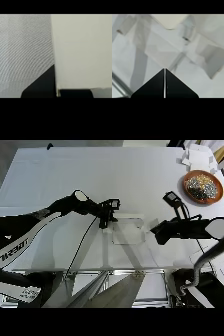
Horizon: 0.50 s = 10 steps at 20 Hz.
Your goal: Fold the box and place the chain.
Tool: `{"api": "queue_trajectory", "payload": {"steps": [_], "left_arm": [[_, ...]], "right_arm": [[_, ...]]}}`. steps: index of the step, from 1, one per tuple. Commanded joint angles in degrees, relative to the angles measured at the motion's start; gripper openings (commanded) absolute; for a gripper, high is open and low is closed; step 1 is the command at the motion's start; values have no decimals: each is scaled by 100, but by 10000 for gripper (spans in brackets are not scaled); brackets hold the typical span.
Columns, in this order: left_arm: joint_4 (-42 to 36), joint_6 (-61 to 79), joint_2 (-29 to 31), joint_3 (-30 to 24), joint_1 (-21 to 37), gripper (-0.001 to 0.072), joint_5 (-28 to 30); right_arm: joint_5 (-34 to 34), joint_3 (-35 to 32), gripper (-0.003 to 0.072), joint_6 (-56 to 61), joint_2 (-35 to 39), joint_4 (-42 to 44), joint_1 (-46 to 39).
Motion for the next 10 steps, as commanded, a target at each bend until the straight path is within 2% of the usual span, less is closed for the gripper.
{"api": "queue_trajectory", "payload": {"steps": [1, 2, 3, 4, 8, 10], "left_arm": [[0, 2, -4, -2, -4, 13, 2], [0, 2, -4, -2, -4, 13, 2], [0, 2, -4, -2, -4, 13, 4], [0, 2, -4, -2, -4, 13, 2], [0, 2, -4, -2, -4, 13, 4], [0, 2, -4, -2, -4, 13, 2]], "right_arm": [[-201, -20, 10, -732, -278, -387, 1128], [-229, -20, 93, -890, -398, -802, 1554], [-251, -20, 302, -905, -514, -1226, 1873], [-264, -28, 467, -905, -599, -1626, 2068], [-1121, -393, 692, -894, -599, -2686, 2100], [-1707, -826, 713, -1005, -599, -2997, 2100]]}}
